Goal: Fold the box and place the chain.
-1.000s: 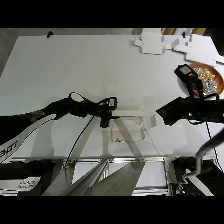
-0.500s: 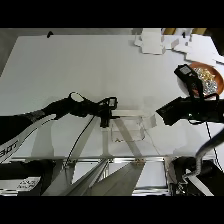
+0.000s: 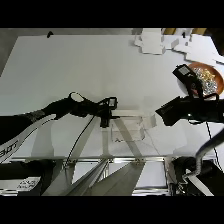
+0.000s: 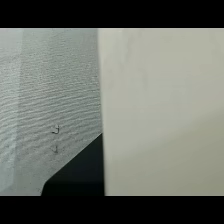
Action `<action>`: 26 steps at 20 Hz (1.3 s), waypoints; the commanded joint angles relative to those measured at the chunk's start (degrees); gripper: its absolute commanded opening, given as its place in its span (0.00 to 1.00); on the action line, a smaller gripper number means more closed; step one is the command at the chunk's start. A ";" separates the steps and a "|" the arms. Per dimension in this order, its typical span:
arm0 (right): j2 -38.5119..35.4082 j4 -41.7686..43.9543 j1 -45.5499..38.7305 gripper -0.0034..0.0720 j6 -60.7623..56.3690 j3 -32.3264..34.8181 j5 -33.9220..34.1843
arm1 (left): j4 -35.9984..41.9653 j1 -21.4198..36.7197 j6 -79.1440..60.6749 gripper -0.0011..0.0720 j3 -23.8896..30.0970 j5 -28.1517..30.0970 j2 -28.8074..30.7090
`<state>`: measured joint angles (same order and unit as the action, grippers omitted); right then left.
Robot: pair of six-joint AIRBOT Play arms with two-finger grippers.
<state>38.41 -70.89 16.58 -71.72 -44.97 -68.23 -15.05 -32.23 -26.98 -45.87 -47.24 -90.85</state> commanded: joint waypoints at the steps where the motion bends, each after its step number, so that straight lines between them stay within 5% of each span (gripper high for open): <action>1: 0.17 1.25 0.02 0.44 6.08 0.50 -0.13 | 0.00 0.00 0.00 0.03 -0.04 -0.13 -0.02; 18: 1.38 1.53 8.90 0.43 29.62 12.94 3.76 | 0.00 0.00 0.00 0.03 -0.04 -0.11 -0.02; 21: 2.29 3.39 9.14 0.34 32.74 14.69 4.11 | 0.00 0.00 0.00 0.03 -0.04 -0.11 -0.02; 25: 0.72 0.31 12.74 0.35 34.23 21.20 10.45 | 0.00 0.00 0.00 0.03 -0.04 -0.13 -0.02; 26: -0.17 -1.14 15.04 0.43 35.98 22.80 10.93 | 0.00 0.00 0.00 0.03 -0.04 -0.11 -0.02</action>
<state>39.57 -69.25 27.92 -38.94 -26.22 -60.53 -15.05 -32.23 -26.96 -45.87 -47.37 -90.85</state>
